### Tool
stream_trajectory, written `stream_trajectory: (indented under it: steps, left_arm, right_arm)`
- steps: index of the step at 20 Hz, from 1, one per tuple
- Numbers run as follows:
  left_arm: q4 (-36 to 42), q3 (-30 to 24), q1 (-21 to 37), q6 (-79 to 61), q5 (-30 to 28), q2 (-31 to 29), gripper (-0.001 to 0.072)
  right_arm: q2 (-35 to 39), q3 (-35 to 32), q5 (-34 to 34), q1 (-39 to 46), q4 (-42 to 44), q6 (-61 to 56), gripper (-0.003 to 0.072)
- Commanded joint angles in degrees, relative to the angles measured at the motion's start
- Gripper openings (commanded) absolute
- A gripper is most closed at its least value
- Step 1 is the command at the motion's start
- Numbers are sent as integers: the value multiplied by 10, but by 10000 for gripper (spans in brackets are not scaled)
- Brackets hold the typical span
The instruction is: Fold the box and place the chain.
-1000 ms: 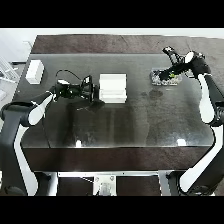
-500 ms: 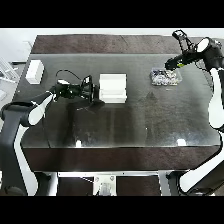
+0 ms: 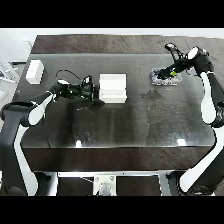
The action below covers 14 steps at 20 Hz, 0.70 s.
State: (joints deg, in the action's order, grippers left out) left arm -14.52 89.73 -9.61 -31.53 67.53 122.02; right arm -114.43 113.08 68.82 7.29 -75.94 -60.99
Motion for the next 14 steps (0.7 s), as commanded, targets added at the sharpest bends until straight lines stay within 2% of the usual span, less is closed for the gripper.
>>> stream_trajectory:
  steps: [1, 2, 4, 10, 12, 14]
  left_arm:
    - [0, 0, 0, 0, 0, 0, 484]
    - [0, 0, 0, 0, 0, 0, 484]
    - [0, 0, 0, 0, 0, 0, 484]
    - [0, 0, 0, 0, 0, 0, 484]
    - [0, 0, 0, 0, 0, 0, 484]
    - [0, 0, 0, 0, 0, 0, 484]
  right_arm:
    - [-11, 0, 17, 0, -1, 0, 449]
    - [-11, 0, 17, 0, -7, 0, 457]
    - [-11, 0, 17, 1, -23, 0, 521]
    - [-13, 0, 4, 0, -41, -1, 520]
    - [-13, 0, 2, 0, -41, -1, 477]
    - [-13, 0, 2, 0, -41, -1, 354]
